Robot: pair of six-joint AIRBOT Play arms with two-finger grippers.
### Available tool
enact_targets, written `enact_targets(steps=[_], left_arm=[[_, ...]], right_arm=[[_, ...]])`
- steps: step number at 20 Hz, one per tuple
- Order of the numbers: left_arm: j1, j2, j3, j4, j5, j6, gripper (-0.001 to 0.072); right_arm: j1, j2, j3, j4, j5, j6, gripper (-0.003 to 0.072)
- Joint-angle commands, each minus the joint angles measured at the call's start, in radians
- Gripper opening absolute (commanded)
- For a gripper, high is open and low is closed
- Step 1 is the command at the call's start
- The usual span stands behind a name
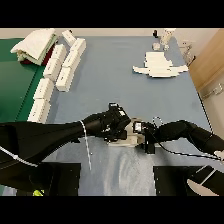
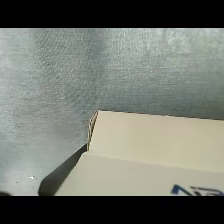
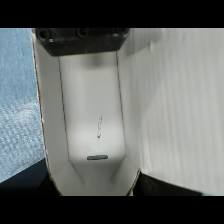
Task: Fold the box.
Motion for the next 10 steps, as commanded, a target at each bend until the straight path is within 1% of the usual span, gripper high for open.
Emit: enact_targets(steps=[1, 2, 3, 7, 10], left_arm=[[0.0, -0.002, 0.0, -0.016, 0.009, 0.01, 0.0173], [0.0, -0.002, 0.0, -0.022, 0.01, 0.008, 0.0497], [0.0, -0.002, 0.0, -0.023, 0.009, 0.004, 0.0547], [0.0, 0.008, 0.0, -0.037, 0.006, 0.012, 0.0547], [0.001, 0.043, 0.013, -0.037, -0.043, 0.052, 0.0547]], right_arm=[[0.001, 0.0, 0.001, 0.0, 0.0, 0.0, 0.0561], [0.001, 0.0, 0.001, 0.0, 0.0, 0.0, 0.0561], [0.001, 0.0, 0.001, 0.0, 0.0, 0.0, 0.0561], [0.001, 0.0, 0.001, 0.0, 0.0, 0.0, 0.0561], [0.001, 0.0, 0.001, 0.0, 0.0, 0.0, 0.0561]])
